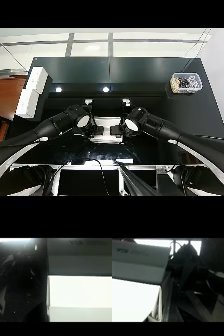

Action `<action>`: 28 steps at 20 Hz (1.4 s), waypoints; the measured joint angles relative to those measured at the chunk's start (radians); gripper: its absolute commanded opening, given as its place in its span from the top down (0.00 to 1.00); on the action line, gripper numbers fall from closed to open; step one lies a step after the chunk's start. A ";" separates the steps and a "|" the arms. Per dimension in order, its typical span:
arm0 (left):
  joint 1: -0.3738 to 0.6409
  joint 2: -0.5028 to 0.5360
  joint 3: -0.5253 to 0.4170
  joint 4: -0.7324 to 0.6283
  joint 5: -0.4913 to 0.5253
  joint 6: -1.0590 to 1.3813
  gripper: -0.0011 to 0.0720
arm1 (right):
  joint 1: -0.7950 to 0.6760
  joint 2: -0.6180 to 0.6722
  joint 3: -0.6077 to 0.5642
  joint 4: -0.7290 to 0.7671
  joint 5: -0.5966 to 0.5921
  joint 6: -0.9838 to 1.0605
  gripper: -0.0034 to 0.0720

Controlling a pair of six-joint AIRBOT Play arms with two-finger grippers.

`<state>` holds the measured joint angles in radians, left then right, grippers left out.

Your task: Fold the box and place the chain.

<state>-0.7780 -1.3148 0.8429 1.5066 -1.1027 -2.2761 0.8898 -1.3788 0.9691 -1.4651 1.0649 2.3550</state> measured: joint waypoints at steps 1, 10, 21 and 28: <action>0.000 0.000 0.000 0.000 0.000 0.000 0.95 | 0.001 -0.001 0.003 0.007 0.004 0.006 0.48; 0.000 0.000 0.000 0.004 0.000 -0.003 0.95 | 0.031 -0.019 0.029 0.049 0.008 0.050 0.48; 0.000 0.000 0.000 0.006 -0.003 -0.001 0.95 | 0.042 -0.039 0.076 0.054 0.018 0.062 0.60; 0.000 0.000 0.000 0.003 -0.002 0.000 0.95 | 0.051 -0.048 0.085 0.051 0.029 0.076 0.60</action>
<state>-0.7776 -1.3144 0.8429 1.5097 -1.1042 -2.2761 0.9409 -1.4269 1.0546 -1.4136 1.0935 2.4310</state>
